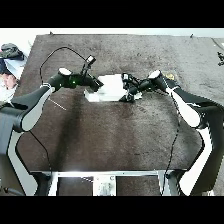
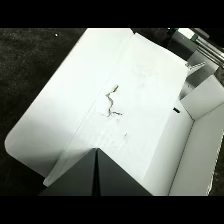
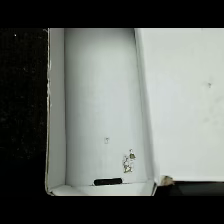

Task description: Fold the box and place the chain.

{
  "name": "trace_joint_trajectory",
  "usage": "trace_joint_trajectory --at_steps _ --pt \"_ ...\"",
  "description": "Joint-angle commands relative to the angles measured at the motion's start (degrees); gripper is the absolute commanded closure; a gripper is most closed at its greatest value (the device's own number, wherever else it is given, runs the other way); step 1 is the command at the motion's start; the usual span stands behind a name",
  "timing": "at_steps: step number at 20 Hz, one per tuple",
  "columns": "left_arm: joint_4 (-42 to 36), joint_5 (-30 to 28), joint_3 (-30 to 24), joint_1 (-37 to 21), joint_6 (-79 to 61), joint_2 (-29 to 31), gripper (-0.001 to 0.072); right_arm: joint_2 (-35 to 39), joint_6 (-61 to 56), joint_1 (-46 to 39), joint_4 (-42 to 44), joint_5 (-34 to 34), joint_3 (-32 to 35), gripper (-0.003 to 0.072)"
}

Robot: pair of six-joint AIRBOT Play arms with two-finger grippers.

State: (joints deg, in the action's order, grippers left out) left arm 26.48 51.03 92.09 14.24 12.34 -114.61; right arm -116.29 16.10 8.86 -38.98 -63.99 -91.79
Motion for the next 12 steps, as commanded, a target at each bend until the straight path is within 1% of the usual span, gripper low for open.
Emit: trace_joint_trajectory --at_steps 1,5,9,11,12 --pt "1.6 -1.0 -0.6 0.0 0.0 0.0 0.0698 0.0 0.0 0.1 0.0 -0.1 0.0 0.0225" --pt "1.6 -1.1 -0.5 0.0 -0.9 0.2 0.0698 0.0 0.0 0.1 0.0 -0.1 0.0 0.0225" --pt "0.7 -2.5 0.7 -0.2 -3.5 2.9 0.0699 0.0 0.0 0.0 0.0 -0.1 0.0 0.0225" --pt "1.6 -0.4 0.8 -1.2 -3.9 5.4 0.0700 0.0 0.0 0.1 0.0 -0.1 0.0 0.0225" --pt "2.8 2.4 0.9 -2.0 -3.9 6.6 0.0699 0.0 0.0 0.1 0.0 -0.1 0.0 0.0225"
